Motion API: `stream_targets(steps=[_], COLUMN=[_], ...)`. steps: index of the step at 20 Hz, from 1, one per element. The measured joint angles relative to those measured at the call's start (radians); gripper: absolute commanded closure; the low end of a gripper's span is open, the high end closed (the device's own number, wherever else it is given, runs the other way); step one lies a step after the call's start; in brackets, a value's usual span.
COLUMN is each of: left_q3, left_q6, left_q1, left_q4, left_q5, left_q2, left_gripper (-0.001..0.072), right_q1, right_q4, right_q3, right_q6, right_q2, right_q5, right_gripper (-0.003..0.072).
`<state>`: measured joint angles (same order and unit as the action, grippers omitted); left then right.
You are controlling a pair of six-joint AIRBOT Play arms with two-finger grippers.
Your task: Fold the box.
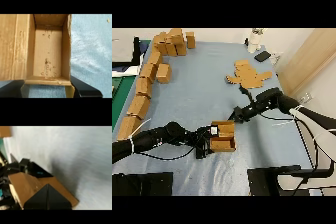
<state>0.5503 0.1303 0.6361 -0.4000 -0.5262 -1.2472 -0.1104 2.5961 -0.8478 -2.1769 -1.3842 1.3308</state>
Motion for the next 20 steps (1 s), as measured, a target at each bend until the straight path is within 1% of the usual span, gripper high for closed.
stream_targets(steps=[3,5,7,13,14,15,16,17,18,19,20], left_q3=[0.0,0.0,0.0,0.0,0.0,0.0,0.0,0.0,0.0,0.0,0.0], left_q6=[0.0,0.0,0.0,0.0,0.0,0.0,0.0,0.0,0.0,0.0,0.0], left_q1=[0.0,0.0,0.0,0.0,0.0,0.0,0.0,0.0,0.0,0.0,0.0], left_q4=[0.0,0.0,0.0,0.0,0.0,0.0,0.0,0.0,0.0,0.0,0.0], left_q5=[0.0,0.0,0.0,0.0,0.0,0.0,0.0,0.0,0.0,0.0,0.0], left_q2=[0.0,0.0,0.0,0.0,0.0,0.0,0.0,0.0,0.0,0.0,0.0], left_gripper=[0.0186,0.0186,0.0186,0.0186,0.0186,0.0186,0.0186,0.0186,0.0186,0.0186,0.0186], right_q1=[-0.072,-0.132,-0.207,-0.468,-0.506,-0.537,-0.566,-0.588,-0.601,-0.611,-0.62], right_q4=[0.045,0.025,-0.037,-0.27,-0.326,-0.373,-0.423,-0.466,-0.502,-0.534,-0.565], right_q3=[0.042,0.089,0.146,0.322,0.34,0.353,0.365,0.373,0.378,0.381,0.385], right_q6=[-0.112,-0.158,-0.183,-0.18,-0.177,-0.176,-0.175,-0.174,-0.174,-0.182,-0.196], right_q2=[0.059,0.144,0.246,0.571,0.616,0.649,0.675,0.692,0.702,0.705,0.705], right_q5=[-0.003,-0.06,-0.147,-0.489,-0.536,-0.568,-0.586,-0.595,-0.604,-0.608,-0.611], right_gripper=[0.0684,0.0683,0.0684,0.0679,0.0573,0.044,0.0379,0.0379,0.0346,0.0219,0.0161])
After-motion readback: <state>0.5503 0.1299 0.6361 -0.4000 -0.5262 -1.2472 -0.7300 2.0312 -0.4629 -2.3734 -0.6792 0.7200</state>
